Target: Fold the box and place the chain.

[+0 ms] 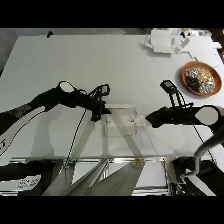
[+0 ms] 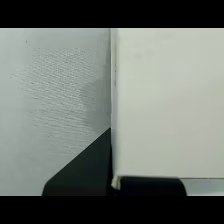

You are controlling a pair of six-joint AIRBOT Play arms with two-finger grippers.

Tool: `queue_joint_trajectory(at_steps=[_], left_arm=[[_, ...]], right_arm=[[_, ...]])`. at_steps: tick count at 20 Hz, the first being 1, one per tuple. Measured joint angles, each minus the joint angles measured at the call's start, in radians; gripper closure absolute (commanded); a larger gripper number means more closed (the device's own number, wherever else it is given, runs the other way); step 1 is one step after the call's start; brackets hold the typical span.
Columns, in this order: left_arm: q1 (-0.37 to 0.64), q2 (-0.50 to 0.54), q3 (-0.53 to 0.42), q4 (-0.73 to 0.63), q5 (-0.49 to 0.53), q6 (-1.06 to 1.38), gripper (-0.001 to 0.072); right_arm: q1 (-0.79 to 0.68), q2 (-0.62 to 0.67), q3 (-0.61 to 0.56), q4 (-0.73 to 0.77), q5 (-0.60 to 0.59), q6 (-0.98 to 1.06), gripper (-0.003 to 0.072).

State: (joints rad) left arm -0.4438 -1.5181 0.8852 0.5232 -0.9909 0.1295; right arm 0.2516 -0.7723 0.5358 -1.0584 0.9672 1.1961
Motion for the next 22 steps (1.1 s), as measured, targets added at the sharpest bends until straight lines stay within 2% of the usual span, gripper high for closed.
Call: queue_joint_trajectory(at_steps=[11, 22], left_arm=[[-0.009, -0.058, 0.004, -0.134, 0.06, 0.174, 0.0701], [-0.023, -0.076, 0.004, -0.116, 0.095, 0.187, 0.0701]], right_arm=[[0.0, 0.008, 0.008, -0.056, 0.009, 0.0, 0.0348], [0.0, 0.008, 0.008, -0.095, -0.016, 0.0, 0.0348]])
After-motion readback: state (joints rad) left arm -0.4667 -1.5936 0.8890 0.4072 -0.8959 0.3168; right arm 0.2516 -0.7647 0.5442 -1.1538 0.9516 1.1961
